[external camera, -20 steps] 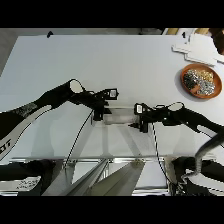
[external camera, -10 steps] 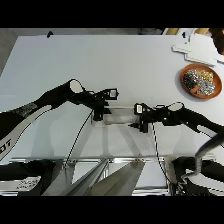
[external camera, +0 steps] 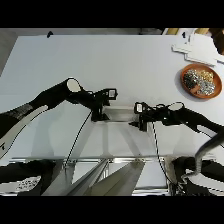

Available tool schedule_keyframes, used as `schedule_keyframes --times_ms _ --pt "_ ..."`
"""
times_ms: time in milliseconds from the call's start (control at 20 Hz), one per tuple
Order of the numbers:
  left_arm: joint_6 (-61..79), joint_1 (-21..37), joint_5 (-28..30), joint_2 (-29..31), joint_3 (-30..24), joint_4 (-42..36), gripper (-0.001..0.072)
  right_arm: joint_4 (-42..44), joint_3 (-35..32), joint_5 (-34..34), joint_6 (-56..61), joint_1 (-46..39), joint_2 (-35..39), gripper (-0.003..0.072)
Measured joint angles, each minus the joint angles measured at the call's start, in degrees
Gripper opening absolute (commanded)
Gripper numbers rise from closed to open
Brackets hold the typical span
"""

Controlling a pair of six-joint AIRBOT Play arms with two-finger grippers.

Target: Fold the box and place the chain.

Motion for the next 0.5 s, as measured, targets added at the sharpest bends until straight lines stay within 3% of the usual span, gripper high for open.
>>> schedule_keyframes --times_ms 100,150,300,350,500 --pt "-3.96 1.03 -0.39 1.36 0.0 2.54 0.0608 -0.11 0.0 0.15 -0.07 0.0 0.0 0.0298" --pt "-6.64 1.57 -0.74 2.1 0.0 4.52 0.0509 -0.13 0.0 0.2 -0.09 0.0 0.0 0.0298" --pt "-16.2 2.4 -4.37 5.01 0.0 11.52 0.0092 -0.17 0.0 0.35 -0.11 0.0 0.0 0.0298" --pt "-18.38 2.45 -6.34 6.03 0.0 13.18 -0.0001 -0.17 0.0 0.37 -0.11 0.0 0.0 0.0298" --pt "-22.53 1.42 -13.6 9.27 0.0 15.1 0.0001 -0.2 0.0 0.42 -0.13 0.0 0.0 0.0298"
